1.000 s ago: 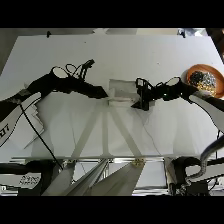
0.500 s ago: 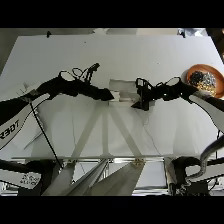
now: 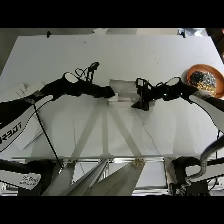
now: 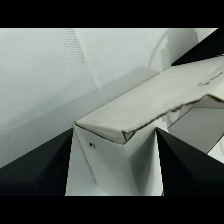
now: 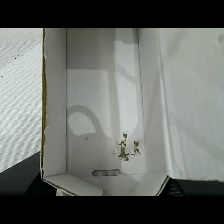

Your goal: Fold the box and place the chain.

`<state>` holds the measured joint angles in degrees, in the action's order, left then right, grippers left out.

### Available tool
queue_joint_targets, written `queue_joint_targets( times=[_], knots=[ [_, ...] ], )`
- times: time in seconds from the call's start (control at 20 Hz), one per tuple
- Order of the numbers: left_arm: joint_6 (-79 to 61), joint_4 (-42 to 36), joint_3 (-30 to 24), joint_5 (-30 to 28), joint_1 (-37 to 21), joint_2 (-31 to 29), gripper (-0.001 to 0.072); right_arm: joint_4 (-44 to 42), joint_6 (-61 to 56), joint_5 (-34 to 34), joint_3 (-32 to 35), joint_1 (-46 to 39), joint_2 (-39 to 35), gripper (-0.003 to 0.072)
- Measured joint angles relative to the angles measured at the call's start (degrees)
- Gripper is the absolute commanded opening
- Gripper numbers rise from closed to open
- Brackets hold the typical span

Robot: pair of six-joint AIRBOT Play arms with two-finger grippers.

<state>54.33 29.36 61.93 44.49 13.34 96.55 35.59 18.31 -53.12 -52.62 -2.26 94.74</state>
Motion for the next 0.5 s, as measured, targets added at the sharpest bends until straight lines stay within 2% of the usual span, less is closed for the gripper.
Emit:
queue_joint_targets(
  times=[0.35, 0.5],
  knots=[
    [5.0, 6.0, 0.6, -3.1, 2.6, 0.0, 0.0557, 0.0, 0.0, 0.0, 0.0, 0.0, 0.0, 0.0507],
    [11.8, 12.2, 2.7, -3.0, 3.5, -0.2, 0.0556, 0.0, 0.0, 0.0, 0.0, 0.0, 0.0, 0.0507]
  ],
)
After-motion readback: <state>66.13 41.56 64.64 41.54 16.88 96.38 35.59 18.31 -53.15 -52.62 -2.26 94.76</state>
